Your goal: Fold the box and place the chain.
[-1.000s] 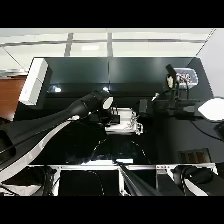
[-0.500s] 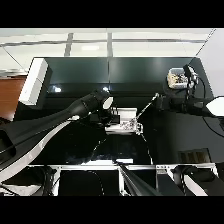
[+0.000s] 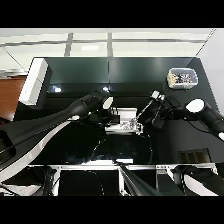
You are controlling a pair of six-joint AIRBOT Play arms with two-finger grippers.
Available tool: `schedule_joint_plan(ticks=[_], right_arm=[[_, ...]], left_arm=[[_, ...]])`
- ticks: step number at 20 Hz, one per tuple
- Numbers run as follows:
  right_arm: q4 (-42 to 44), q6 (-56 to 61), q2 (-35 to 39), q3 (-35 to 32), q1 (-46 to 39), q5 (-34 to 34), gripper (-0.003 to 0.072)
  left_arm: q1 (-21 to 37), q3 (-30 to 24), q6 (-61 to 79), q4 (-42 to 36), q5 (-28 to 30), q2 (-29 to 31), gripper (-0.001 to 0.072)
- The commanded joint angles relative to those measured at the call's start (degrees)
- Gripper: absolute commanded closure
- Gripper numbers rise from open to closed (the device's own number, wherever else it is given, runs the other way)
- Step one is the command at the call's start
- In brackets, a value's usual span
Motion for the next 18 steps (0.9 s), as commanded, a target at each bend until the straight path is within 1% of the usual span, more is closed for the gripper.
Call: schedule_joint_plan(ticks=[1, 6, 7, 8, 13, 16, 18], right_arm=[[8.72, -20.72, -4.83, 0.35, 0.61, 2.27, 0.0022], [9.07, -21.88, -8.0, 0.31, 6.56, 1.44, 0.0021], [9.27, -21.9, -8.33, 0.31, 7.48, 1.09, 0.0005], [9.16, -21.88, -8.39, 0.31, 7.89, 0.98, -0.0024], [8.87, -21.79, -8.39, 0.31, 7.89, 1.55, -0.0023], [5.84, -21.33, -8.39, 0.31, 7.87, 1.53, -0.0022], [5.7, -20.28, -8.39, 0.31, 7.74, 1.11, -0.0014]], left_arm=[[0.02, 0.02, 0.0, 0.02, -0.15, -0.02, 0.0677], [0.02, 0.02, 0.0, 0.02, -0.17, -0.02, 0.0677], [0.02, 0.02, 0.0, 0.04, -0.22, -0.02, 0.0677], [0.02, 0.02, 0.0, 0.02, -0.2, -0.02, 0.0677], [0.02, 0.02, 0.0, 0.0, -0.46, -0.02, 0.0677], [0.02, 0.02, 0.0, 0.02, -0.44, -0.02, 0.0677], [0.0, 0.02, 0.0, 0.0, -0.44, -0.02, 0.0677]])
